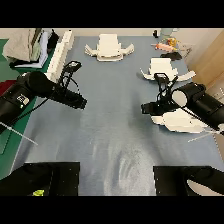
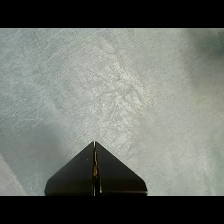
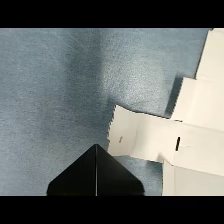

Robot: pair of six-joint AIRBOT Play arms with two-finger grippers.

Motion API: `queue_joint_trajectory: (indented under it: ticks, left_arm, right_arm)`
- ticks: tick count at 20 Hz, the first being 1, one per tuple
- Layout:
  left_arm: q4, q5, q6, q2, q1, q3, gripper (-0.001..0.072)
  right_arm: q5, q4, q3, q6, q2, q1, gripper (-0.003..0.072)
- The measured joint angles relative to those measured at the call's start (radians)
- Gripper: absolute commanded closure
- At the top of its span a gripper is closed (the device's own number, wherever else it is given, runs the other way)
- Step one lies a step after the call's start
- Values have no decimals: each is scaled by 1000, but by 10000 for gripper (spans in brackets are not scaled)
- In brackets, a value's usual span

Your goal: Fold the box.

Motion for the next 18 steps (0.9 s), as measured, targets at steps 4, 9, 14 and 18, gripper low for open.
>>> queue_joint_trajectory:
  ticks: [4, 9, 14, 18]
  left_arm:
    - [0, 0, 0, 0, 0, 0, 692]
    - [-1, 18, 0, 0, 0, 0, 692]
    - [-43, 35, 0, 0, 0, 0, 692]
    - [-137, 40, -16, 0, 0, 0, 691]
  right_arm:
    - [-16, 0, 0, 0, 0, 0, 681]
    - [-63, 89, 0, 3, -8, 0, 680]
    - [29, 128, 123, 21, -15, -104, 372]
    - [253, -45, 283, -44, -18, -372, 308]
